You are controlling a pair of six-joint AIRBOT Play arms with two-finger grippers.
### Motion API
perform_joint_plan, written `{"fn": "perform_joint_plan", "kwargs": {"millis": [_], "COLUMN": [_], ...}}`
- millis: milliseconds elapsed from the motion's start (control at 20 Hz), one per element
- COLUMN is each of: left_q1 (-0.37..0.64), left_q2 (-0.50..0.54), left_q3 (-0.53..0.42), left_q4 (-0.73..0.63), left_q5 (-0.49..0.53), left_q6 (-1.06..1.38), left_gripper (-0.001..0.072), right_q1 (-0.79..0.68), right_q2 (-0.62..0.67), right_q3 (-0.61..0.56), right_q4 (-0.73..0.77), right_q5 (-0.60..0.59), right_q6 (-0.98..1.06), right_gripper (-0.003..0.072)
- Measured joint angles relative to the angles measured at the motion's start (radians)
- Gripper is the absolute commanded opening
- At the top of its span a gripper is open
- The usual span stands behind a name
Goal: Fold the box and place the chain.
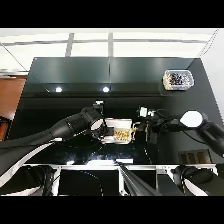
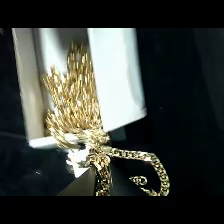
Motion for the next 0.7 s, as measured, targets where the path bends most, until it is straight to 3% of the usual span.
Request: {"fn": "perform_joint_plan", "kwargs": {"millis": [250, 400, 700], "left_q1": [0.000, 0.000, 0.000], "left_q2": [0.000, 0.000, 0.000], "left_q3": [0.000, 0.000, 0.000], "left_q4": [0.000, 0.000, 0.000], "left_q5": [0.000, 0.000, 0.000], "left_q6": [0.000, 0.000, 0.000], "left_gripper": [0.0031, 0.0031, 0.0031], "right_q1": [0.000, 0.000, 0.008], "right_q2": [0.106, 0.124, 0.088], "right_q3": [0.181, 0.267, 0.284], "right_q4": [0.038, 0.125, 0.264], "right_q5": [0.156, 0.181, 0.164], "right_q6": [0.238, 0.319, 0.386], "right_gripper": [0.0012, 0.0012, 0.0013]}}
